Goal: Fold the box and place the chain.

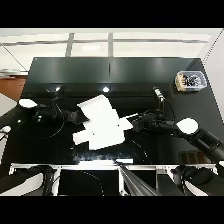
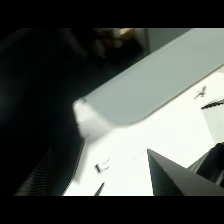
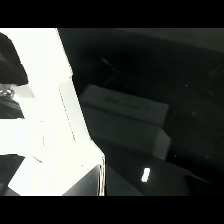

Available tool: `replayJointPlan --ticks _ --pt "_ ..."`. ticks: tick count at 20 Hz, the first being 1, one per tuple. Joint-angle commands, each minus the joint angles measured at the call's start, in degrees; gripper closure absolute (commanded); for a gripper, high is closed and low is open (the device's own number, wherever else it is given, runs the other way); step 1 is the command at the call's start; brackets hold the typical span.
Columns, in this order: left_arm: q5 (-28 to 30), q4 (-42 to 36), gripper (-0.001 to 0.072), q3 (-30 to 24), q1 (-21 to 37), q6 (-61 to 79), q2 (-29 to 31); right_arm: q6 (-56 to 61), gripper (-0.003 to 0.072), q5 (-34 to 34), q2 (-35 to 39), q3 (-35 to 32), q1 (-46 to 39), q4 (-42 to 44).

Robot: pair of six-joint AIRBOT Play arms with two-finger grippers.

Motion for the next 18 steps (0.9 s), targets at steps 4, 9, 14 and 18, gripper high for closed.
replayJointPlan --ticks 4,9,14,18 --pt "-7.89 -5.40 0.0024 2.43 -2.64 19.15 -10.73 1.88 0.0646 0.72 0.04 -0.02 0.15 0.09" --pt "-12.15 -5.38 0.0177 2.43 -2.51 27.10 -12.96 1.86 0.0645 1.60 0.04 -0.02 0.15 0.02" --pt "-12.02 -5.35 0.0446 2.43 -2.54 28.04 -13.27 1.88 0.0646 1.55 0.04 -0.02 0.15 0.00" --pt "-12.31 -5.35 0.0540 2.43 -2.54 28.02 -13.27 1.86 0.0645 1.57 0.04 -0.02 0.15 -0.04"
